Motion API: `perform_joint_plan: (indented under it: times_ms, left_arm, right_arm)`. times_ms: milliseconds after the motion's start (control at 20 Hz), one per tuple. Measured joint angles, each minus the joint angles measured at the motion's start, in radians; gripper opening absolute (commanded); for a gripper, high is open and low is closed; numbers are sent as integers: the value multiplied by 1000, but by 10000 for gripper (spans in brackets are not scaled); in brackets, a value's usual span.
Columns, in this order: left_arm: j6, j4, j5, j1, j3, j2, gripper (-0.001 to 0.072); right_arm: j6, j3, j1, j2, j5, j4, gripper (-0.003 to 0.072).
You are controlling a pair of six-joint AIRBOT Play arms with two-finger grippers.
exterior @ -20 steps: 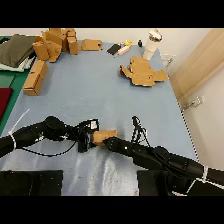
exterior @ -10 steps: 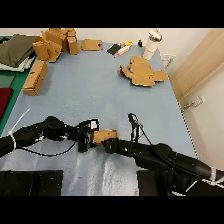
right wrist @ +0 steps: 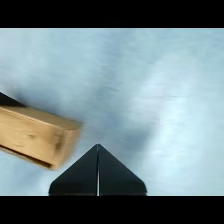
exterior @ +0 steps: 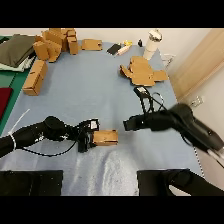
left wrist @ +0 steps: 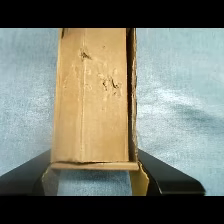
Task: Fold the box.
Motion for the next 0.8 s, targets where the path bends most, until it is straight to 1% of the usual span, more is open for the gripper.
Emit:
perform_joint_plan:
  times_ms: [100, 150, 250, 350, 450, 800]
  left_arm:
    - [0, 0, -1, -2, 0, 0, 333]
    - [0, 0, 0, -2, 0, 0, 332]
    - [1, 0, 0, -1, 0, 0, 332]
    - [1, -4, 5, -1, 0, -1, 332]
    - [1, -8, 11, -1, 0, 0, 332]
    - [-8, -27, -14, -1, 0, 0, 332]
  right_arm:
    - [-148, 88, -80, -124, -110, -7, 4]
    - [-180, 127, -112, -186, -156, -19, 4]
    - [-201, 180, -150, -285, -195, -20, 4]
    - [-182, 212, -171, -356, -197, -5, 4]
    - [-139, 228, -182, -396, -167, 7, 4]
    - [-40, 245, -196, -434, -117, 23, 4]
